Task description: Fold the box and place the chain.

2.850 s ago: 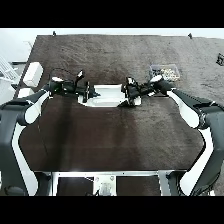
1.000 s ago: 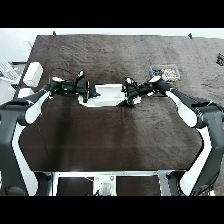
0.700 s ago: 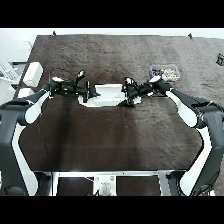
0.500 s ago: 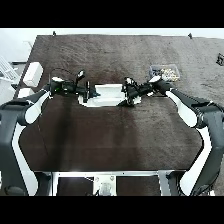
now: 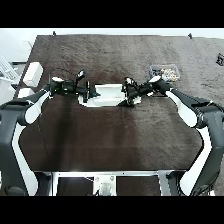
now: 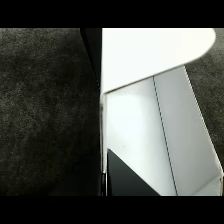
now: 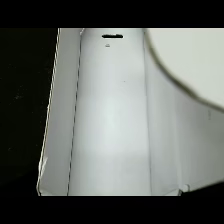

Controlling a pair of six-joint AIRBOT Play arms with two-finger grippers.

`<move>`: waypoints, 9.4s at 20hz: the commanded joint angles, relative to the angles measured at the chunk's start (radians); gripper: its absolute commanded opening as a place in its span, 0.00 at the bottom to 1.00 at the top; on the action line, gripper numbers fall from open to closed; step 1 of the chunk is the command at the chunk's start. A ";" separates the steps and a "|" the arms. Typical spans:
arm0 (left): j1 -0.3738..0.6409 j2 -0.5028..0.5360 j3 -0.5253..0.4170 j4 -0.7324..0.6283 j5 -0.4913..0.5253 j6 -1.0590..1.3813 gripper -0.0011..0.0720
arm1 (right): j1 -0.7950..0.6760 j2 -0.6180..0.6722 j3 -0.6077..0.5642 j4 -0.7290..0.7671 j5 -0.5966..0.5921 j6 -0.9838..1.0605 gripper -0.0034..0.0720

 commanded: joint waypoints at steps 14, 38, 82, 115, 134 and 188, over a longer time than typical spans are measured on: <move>0.001 0.000 0.000 -0.001 -0.005 -0.079 0.05 | 0.001 0.000 0.000 0.000 0.001 0.000 0.89; 0.179 0.339 -0.033 -0.018 -0.384 -0.105 0.04 | 0.001 0.000 0.000 0.000 0.001 0.000 0.89; -0.076 0.236 -0.191 -0.047 0.378 0.025 0.04 | 0.001 0.000 -0.001 0.003 0.001 0.000 0.89; -0.014 0.425 -0.182 0.219 0.203 -0.073 0.76 | 0.001 0.000 -0.001 0.003 0.000 0.000 0.89; -0.043 0.319 -0.184 0.525 0.180 -0.246 0.95 | 0.001 0.000 -0.002 0.003 0.001 0.000 0.89; -0.155 0.269 -0.184 0.342 0.316 -0.175 0.36 | 0.001 0.000 -0.002 0.003 0.001 0.000 0.89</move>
